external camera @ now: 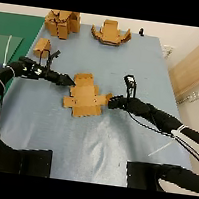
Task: Fold the box.
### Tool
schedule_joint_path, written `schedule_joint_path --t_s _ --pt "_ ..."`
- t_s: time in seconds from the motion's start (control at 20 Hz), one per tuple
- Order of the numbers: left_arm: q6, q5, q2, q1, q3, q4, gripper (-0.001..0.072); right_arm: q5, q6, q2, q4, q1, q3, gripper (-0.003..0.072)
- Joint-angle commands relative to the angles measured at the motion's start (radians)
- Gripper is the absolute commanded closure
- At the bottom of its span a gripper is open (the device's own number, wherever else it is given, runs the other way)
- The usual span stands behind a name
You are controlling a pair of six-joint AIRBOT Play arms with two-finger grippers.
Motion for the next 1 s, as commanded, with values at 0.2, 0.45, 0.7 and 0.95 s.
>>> schedule_joint_path --t_s 0.2,0.45,0.7,0.95 --pt "-0.018 -0.058 -0.09 -0.02 0.097 -0.026 0.019 0.009 0.008 -0.006 -0.002 0.01 0.0 0.0683" --pt "-0.017 -0.095 -0.116 -0.045 0.103 -0.03 0.0188 0.008 0.015 -0.007 -0.003 0.01 0.0 0.0683" --pt "-0.016 -0.091 -0.136 -0.056 0.133 -0.037 0.0189 -0.003 0.016 -0.007 -0.003 0.01 0.0 0.0682" --pt "-0.019 -0.093 -0.136 -0.051 0.18 -0.037 0.019 -0.012 0.017 -0.007 -0.003 0.01 0.0 0.0682"
